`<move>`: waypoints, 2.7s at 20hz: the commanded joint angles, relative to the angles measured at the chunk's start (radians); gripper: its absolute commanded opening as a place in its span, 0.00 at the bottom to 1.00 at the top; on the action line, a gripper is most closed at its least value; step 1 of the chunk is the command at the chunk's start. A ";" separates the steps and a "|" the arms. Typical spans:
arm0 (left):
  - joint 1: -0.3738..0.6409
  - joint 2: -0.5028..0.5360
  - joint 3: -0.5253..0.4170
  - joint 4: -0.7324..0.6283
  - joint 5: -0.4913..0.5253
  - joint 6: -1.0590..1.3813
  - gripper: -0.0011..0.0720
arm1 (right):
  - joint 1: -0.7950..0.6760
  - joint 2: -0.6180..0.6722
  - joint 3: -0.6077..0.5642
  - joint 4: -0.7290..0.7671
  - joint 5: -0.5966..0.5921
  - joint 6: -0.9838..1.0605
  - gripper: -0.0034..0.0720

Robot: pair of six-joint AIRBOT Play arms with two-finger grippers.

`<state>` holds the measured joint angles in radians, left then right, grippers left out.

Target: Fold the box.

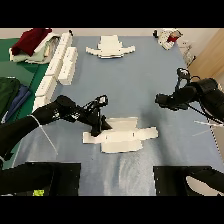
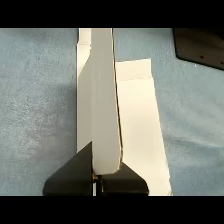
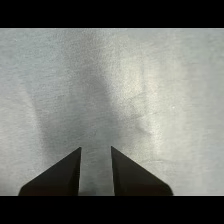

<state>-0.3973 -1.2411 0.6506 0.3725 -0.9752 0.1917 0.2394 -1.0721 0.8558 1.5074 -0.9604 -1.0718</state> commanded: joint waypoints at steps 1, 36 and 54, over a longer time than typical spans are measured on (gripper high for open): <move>0.000 0.000 -0.015 -0.020 -0.016 0.037 0.03 | 0.000 -0.001 0.000 0.011 -0.008 -0.002 0.43; 0.000 0.000 0.006 0.077 0.013 0.055 0.03 | 0.000 -0.001 0.000 0.042 -0.009 -0.002 0.43; 0.000 0.000 0.003 0.076 0.035 0.018 0.03 | 0.000 -0.001 0.000 0.043 -0.011 -0.002 0.43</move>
<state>-0.3973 -1.2407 0.6567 0.4438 -0.9634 0.2115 0.2394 -1.0725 0.8558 1.5505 -0.9695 -1.0744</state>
